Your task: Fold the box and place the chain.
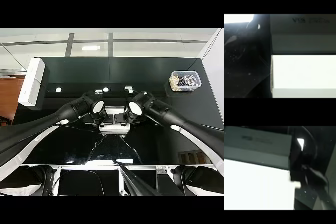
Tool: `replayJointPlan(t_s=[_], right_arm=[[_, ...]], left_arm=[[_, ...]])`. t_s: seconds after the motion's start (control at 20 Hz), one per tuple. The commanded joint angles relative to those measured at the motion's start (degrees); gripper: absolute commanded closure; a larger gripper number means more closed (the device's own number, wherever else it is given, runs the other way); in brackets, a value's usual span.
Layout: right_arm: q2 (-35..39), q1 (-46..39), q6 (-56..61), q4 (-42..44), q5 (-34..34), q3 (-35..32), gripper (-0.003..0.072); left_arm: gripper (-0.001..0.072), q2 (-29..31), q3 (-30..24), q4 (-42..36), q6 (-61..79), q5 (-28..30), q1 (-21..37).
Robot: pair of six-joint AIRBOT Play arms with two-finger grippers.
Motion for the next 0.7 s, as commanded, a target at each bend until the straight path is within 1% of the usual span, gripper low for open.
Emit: replayJointPlan(t_s=[0.0, 0.05, 0.15, 0.25, 0.3, 0.35, 0.4, 0.45, 0.5, 0.55, 0.65], right_arm=[[6.8, -1.3, -4.5, -3.1, 3.6, 0.9, 0.0303], [9.3, -2.3, -5.6, -5.2, 5.1, 1.0, 0.0302], [14.2, -5.2, -6.0, -13.4, 8.1, 0.9, 0.0303], [17.1, -9.1, -6.0, -28.0, 9.0, 0.9, 0.0303], [17.3, -12.0, -6.0, -34.0, 8.0, 0.9, 0.0304], [17.2, -16.0, -6.0, -37.3, 4.7, 0.6, 0.0304], [17.2, -20.5, -5.9, -38.1, -0.6, -0.1, 0.0304], [16.9, -25.8, -5.3, -37.1, -7.3, -1.1, 0.0303], [16.1, -30.9, -4.5, -34.9, -13.1, -1.8, 0.0257], [14.0, -36.2, -4.8, -31.7, -17.7, -1.9, -0.0028], [8.4, -44.8, -6.5, -24.6, -24.0, -1.6, -0.0034]], left_arm=[[0.0678, 0.0, 0.0, 0.0, 0.1, 0.0, 0.0], [0.0678, 0.0, 0.0, 0.0, 0.1, 0.0, 0.0], [0.0678, 0.0, 0.0, 0.0, 0.1, 0.0, 0.0], [0.0678, 0.0, 0.0, 0.0, 0.1, 0.0, 0.0], [0.0678, 0.0, 0.0, 0.0, 0.1, 0.0, 0.0], [0.0678, 0.0, 0.0, 0.0, 0.1, 0.0, 0.0], [0.0678, 0.0, 0.0, 0.0, 0.1, 0.0, 0.0], [0.0678, 0.0, 0.0, 0.0, 0.1, 0.0, 0.0], [0.0678, 0.0, 0.0, 0.0, 0.1, 0.0, 0.0], [0.0678, 0.0, 0.0, 0.0, 0.1, 0.0, 0.0], [0.0678, 0.0, 0.0, 0.0, 0.1, 0.3, 0.0]])
